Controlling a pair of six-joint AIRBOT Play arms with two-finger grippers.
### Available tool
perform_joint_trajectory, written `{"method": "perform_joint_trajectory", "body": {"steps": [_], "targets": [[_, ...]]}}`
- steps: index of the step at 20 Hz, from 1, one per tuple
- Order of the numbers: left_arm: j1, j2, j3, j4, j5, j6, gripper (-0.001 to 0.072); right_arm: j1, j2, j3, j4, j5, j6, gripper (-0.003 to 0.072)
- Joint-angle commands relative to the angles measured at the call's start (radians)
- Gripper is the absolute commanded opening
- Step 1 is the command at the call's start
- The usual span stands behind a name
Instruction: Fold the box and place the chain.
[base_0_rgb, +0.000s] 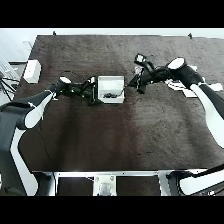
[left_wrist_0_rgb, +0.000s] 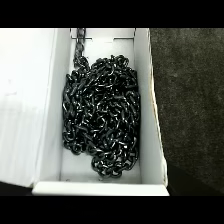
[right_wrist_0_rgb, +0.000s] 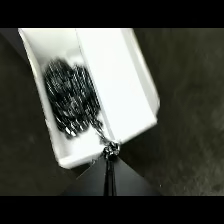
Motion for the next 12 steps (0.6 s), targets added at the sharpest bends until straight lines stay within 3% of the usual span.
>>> {"method": "perform_joint_trajectory", "body": {"steps": [1, 6, 12], "targets": [[-0.001, 0.000, 0.000, 0.000, 0.000, 0.000, 0.0350, 0.021, 0.082, 0.001, 0.041, 0.050, 0.033, -0.0002], [-0.001, 0.000, 0.000, 0.000, -0.001, 0.000, 0.0350, 0.095, 0.058, -0.010, 0.083, -0.046, 0.033, -0.0002], [-0.001, 0.000, 0.000, 0.000, -0.001, 0.000, 0.0350, 0.141, -0.071, -0.014, 0.083, -0.154, 0.032, 0.0008]]}}
